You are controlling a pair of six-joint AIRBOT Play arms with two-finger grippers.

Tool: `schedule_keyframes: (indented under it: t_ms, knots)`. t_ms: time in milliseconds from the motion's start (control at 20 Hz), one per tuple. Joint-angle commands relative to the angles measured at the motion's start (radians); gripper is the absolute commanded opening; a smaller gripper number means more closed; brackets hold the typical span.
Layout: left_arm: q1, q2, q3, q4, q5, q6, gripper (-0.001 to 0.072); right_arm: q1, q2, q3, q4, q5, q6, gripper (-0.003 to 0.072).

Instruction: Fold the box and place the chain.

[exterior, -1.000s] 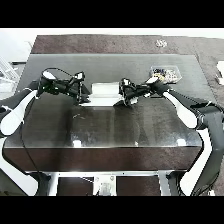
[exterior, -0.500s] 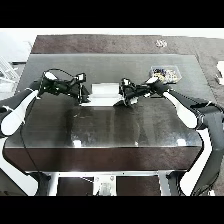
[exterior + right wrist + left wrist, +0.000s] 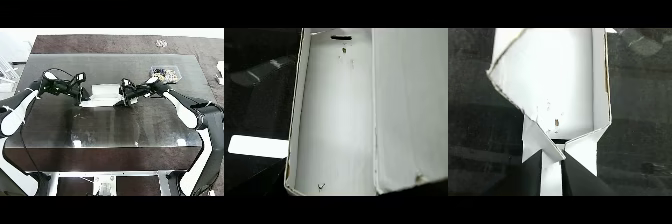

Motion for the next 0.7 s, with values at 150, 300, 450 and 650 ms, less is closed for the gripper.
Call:
schedule_keyframes:
  t_ms: [150,300,450,650]
  knots:
    - [-0.001,-0.001,0.0,-0.06,-0.026,0.005,0.0162,-0.001,0.0,0.0,0.001,-0.002,0.002,0.0469]
    - [-0.009,-0.001,0.0,-0.072,-0.032,0.009,0.0163,-0.001,0.0,0.0,0.001,-0.002,0.001,0.0469]
    - [-0.03,-0.001,0.0,-0.06,0.002,0.016,0.0251,-0.001,0.0,0.0,0.001,-0.002,0.001,0.0469]
    - [-0.033,-0.002,0.0,-0.056,0.033,0.016,0.025,-0.001,0.0,0.0,0.001,-0.002,0.002,0.0469]
